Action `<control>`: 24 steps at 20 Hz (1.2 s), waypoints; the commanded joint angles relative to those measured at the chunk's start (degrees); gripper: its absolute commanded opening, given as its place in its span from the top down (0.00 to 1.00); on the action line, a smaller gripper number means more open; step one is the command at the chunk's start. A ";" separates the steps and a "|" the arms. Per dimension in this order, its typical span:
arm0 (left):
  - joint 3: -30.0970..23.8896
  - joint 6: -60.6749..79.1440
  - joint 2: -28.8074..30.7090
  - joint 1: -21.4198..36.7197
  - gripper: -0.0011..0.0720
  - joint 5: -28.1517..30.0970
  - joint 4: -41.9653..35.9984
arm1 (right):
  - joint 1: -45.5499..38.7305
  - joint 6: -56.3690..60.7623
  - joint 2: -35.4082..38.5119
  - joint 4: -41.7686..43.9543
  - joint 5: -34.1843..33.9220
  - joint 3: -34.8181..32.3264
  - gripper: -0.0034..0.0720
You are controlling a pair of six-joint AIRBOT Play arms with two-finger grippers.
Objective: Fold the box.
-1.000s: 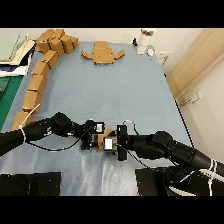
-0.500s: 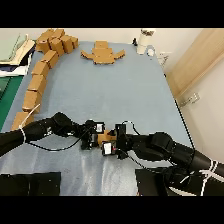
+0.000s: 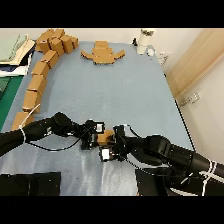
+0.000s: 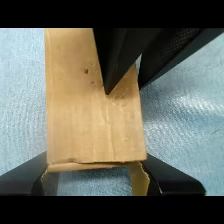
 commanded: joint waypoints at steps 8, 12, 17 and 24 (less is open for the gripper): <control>-0.02 0.02 -0.04 -0.02 0.36 0.00 0.02 | 0.42 3.78 2.67 -6.67 -0.09 1.31 0.67; -0.02 0.02 -0.04 -0.02 0.36 0.00 0.02 | 0.42 3.80 2.58 -7.21 -0.20 1.64 0.75; -0.02 0.02 -0.04 -0.02 0.36 0.00 0.02 | 0.42 3.82 1.38 -6.75 -0.28 1.62 0.75; -0.02 0.02 -0.04 -0.02 0.36 0.00 0.02 | 0.44 3.72 0.48 -2.71 -2.16 1.57 0.75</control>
